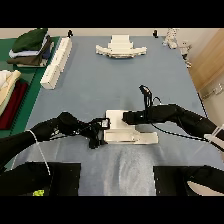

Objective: Fold the box.

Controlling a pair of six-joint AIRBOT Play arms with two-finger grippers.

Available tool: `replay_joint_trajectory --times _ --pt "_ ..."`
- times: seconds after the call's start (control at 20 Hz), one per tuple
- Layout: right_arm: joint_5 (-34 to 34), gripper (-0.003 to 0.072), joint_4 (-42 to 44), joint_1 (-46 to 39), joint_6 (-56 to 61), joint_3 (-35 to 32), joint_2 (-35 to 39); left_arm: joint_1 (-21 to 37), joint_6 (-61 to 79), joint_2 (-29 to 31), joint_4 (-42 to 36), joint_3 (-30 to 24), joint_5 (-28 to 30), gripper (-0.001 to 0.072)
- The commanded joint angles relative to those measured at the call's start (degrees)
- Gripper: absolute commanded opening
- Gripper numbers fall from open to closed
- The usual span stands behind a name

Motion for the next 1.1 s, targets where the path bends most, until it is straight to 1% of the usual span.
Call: replay_joint_trajectory --times 0.0,0.15,0.75,0.9,1.05 --pt "-1.9 0.0006 -0.1 -0.1 -0.1 0.1 -3.7 0.0 0.0 0.0 0.0 0.0 0.0 0.0485" --pt "-2.2 0.0006 -0.2 -0.1 -1.0 0.1 -5.3 0.0 0.0 0.0 0.0 0.0 0.0 0.0485" --pt "-2.3 0.0005 -0.7 -0.2 -2.4 0.3 -4.3 0.0 0.0 0.0 0.0 0.0 0.0 0.0485" --pt "-4.9 0.0005 -2.1 -0.2 -6.4 2.2 0.8 0.0 0.0 0.0 0.0 0.0 0.0 0.0484" --pt "-7.2 0.0005 -5.8 -0.2 -6.5 3.9 9.5 0.0 0.0 0.0 0.0 0.0 0.0 0.0485"
